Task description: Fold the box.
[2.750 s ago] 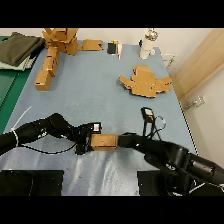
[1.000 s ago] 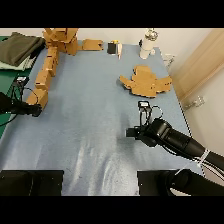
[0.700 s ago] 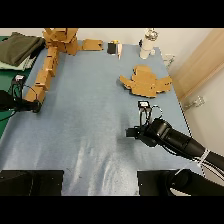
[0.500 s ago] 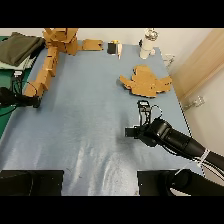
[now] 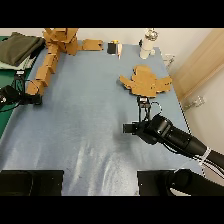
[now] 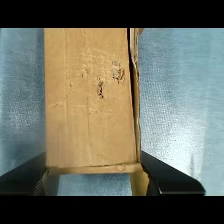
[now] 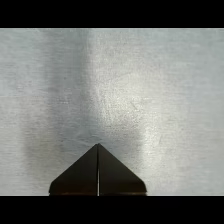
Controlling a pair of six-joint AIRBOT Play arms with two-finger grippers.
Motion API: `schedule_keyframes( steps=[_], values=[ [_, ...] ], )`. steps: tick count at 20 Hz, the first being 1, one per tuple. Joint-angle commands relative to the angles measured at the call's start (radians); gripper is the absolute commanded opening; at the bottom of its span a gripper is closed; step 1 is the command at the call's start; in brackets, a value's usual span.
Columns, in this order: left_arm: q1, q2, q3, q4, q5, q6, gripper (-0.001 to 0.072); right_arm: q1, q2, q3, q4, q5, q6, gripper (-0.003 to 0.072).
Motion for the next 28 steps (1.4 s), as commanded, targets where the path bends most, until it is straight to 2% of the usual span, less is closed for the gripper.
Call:
schedule_keyframes(
  steps=[1,3,5,6,8,13,18,19,21,23,25,26,28],
  values=[
    [0.003,-0.019,0.003,0.003,0.01,0.0,0.0465,-0.001,-0.001,0.007,0.013,0.001,0.0,0.0004],
    [0.003,-0.019,0.003,0.007,0.009,0.002,0.0468,0.0,-0.001,0.007,0.023,0.001,0.0,0.0004],
    [0.003,-0.019,0.003,0.007,0.006,0.001,0.0634,0.0,-0.001,0.007,0.024,0.001,0.0,0.0004],
    [0.003,-0.019,0.003,0.007,0.001,0.0,0.0665,0.0,-0.001,0.007,0.024,0.001,0.0,0.0004],
    [0.003,-0.019,0.006,0.009,-0.042,0.001,0.0675,0.0,-0.001,0.007,0.025,0.001,0.0,0.0004],
    [0.036,-0.003,0.091,0.038,-0.287,0.0,0.0675,0.0,-0.001,0.007,0.033,0.001,0.0,0.0004],
    [0.064,0.091,0.173,0.045,-0.528,-0.019,0.0668,-0.001,-0.001,0.007,0.068,0.001,-0.003,0.0004],
    [0.063,0.113,0.181,0.02,-0.595,-0.019,0.0582,0.0,-0.003,0.007,0.086,0.002,-0.005,0.0004],
    [0.055,0.143,0.191,-0.079,-0.731,-0.011,0.0014,-0.001,-0.011,0.007,0.117,0.004,-0.06,0.0004],
    [0.028,0.158,0.191,-0.22,-0.831,-0.001,0.0009,-0.018,-0.04,0.02,0.134,0.016,-0.09,0.0004],
    [-0.054,0.171,0.191,-0.335,-0.921,0.024,0.0008,-0.072,-0.087,0.079,0.214,0.016,-0.214,0.0004],
    [-0.127,0.182,0.191,-0.323,-0.938,0.021,0.0007,-0.103,-0.117,0.123,0.257,0.016,-0.285,0.0004],
    [-0.337,0.197,0.188,-0.259,-0.914,-0.041,0.0007,-0.16,-0.19,0.235,0.33,0.008,-0.391,0.0004]
  ],
)
